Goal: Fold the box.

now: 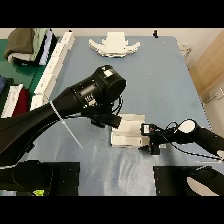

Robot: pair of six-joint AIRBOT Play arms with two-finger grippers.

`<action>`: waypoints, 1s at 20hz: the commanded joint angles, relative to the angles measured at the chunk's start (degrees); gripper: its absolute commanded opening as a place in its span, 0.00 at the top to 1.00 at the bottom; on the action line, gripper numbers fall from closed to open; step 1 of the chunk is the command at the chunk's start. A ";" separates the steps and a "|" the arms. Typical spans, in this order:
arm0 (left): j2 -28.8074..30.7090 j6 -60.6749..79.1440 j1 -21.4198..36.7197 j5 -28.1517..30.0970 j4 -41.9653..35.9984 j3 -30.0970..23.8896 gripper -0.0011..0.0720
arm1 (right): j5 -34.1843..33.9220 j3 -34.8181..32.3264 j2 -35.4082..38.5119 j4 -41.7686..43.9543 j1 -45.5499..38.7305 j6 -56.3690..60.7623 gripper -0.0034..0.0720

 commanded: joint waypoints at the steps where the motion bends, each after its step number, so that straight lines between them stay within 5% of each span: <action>1: 0.61 14.71 2.23 4.92 -6.82 -0.24 0.97 | 0.02 0.00 -0.04 0.02 0.04 0.00 0.15; 4: 1.53 30.21 5.92 5.70 -14.86 -3.54 0.97 | 0.02 0.02 -0.04 0.02 0.04 0.00 0.15; 8: 8.94 62.01 18.99 10.29 -25.07 -17.94 0.96 | 0.02 0.02 -0.04 0.02 0.04 0.00 0.15; 10: 11.54 70.73 24.70 14.73 -27.56 -24.55 0.40 | 0.02 0.02 -0.04 0.02 0.04 0.00 0.15; 16: 12.70 90.44 31.32 33.83 -34.07 -35.39 0.30 | 0.04 0.02 -0.04 0.02 0.04 0.00 0.15; 17: 12.68 93.31 31.30 36.68 -36.24 -36.61 0.13 | 0.02 0.02 -0.04 0.00 0.04 0.00 0.15; 20: 12.68 107.82 31.52 38.71 -44.35 -39.80 0.12 | 0.00 0.02 -0.04 0.00 0.02 0.00 0.15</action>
